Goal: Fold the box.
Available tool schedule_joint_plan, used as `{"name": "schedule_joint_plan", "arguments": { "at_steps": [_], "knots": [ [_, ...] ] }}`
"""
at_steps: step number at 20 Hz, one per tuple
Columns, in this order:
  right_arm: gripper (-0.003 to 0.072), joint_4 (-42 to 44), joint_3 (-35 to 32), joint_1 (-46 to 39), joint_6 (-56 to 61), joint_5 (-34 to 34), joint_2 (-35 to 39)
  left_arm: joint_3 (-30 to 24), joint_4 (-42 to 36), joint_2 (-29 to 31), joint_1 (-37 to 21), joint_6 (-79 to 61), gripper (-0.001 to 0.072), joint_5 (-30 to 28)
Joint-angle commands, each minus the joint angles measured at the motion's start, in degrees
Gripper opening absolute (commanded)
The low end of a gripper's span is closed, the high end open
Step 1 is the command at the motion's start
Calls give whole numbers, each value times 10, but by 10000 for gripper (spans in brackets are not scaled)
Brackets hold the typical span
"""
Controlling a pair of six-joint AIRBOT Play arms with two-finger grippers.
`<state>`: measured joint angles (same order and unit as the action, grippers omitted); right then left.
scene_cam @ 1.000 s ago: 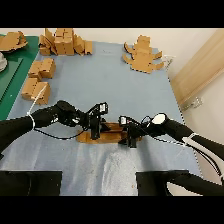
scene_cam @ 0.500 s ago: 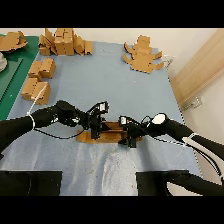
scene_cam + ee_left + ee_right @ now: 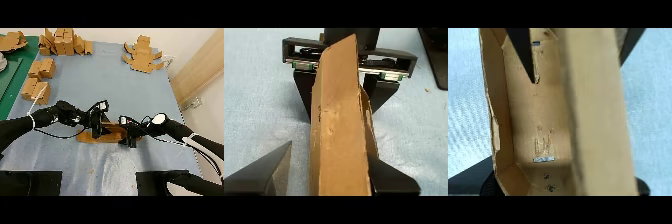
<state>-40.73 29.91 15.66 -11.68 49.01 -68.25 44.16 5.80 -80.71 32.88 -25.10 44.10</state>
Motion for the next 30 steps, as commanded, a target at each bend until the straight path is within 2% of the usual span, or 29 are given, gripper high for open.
{"name": "schedule_joint_plan", "arguments": {
  "at_steps": [1,4,8,11,12,13,14,15,17,19,22,24,26,30],
  "knots": [
    [563,0,0,0,0,0,0,1,-2,2,-1,7,498,-9],
    [563,0,0,0,0,0,0,1,79,28,-1,35,498,-11],
    [565,0,0,0,0,0,0,1,209,102,-1,155,498,-20],
    [566,0,0,0,0,0,0,0,341,148,-1,297,494,18],
    [566,0,0,0,0,0,0,0,376,158,-1,372,377,51],
    [566,0,0,0,0,0,0,0,394,165,-1,437,184,96],
    [566,0,0,0,0,0,0,1,396,166,0,478,13,152],
    [566,0,0,0,0,0,0,0,388,166,1,494,11,194],
    [566,0,0,0,0,0,0,0,353,166,9,531,11,225],
    [566,0,0,0,0,0,0,1,317,166,14,577,11,225],
    [566,0,0,0,0,0,0,0,329,166,14,673,9,223],
    [566,0,0,0,0,0,0,0,301,164,22,691,9,222],
    [566,0,0,0,0,0,0,1,255,156,43,695,11,191],
    [566,0,0,0,0,0,0,1,213,137,59,695,11,44]
  ]
}}
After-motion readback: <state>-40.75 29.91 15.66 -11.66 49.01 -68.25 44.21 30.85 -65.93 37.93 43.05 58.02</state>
